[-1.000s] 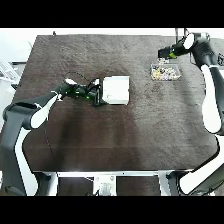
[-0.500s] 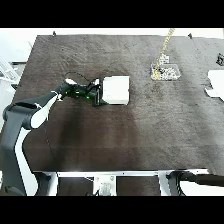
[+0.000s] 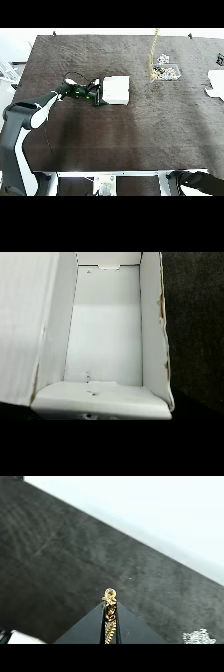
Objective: Fold the box and place the chain.
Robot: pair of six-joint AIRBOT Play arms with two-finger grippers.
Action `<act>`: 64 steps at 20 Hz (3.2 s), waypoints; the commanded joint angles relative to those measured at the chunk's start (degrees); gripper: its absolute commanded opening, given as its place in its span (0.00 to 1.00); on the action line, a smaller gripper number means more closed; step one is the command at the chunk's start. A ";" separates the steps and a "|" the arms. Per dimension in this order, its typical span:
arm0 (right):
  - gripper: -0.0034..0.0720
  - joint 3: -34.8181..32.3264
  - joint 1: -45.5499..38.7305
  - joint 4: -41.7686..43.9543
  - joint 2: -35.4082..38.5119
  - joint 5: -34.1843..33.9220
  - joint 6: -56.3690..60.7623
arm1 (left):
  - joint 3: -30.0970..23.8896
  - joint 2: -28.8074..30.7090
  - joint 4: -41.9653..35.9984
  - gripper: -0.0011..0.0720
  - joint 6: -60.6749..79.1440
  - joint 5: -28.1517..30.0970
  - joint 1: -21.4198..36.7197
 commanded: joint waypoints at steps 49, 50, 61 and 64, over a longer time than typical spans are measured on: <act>0.06 -14.14 5.53 0.15 0.46 -24.61 -1.09 | -0.02 -0.04 0.02 0.75 0.02 0.00 0.02; 0.06 -15.76 5.53 0.15 0.46 -24.61 -0.55 | -0.02 -0.04 0.02 0.75 0.02 0.00 0.02; 0.06 -38.32 5.53 0.15 0.44 -30.97 16.48 | -0.02 -0.04 0.02 0.75 0.02 0.00 0.02; 0.06 -43.50 5.53 0.20 -0.98 -33.29 19.65 | -0.02 -0.04 0.02 0.75 0.00 0.00 0.02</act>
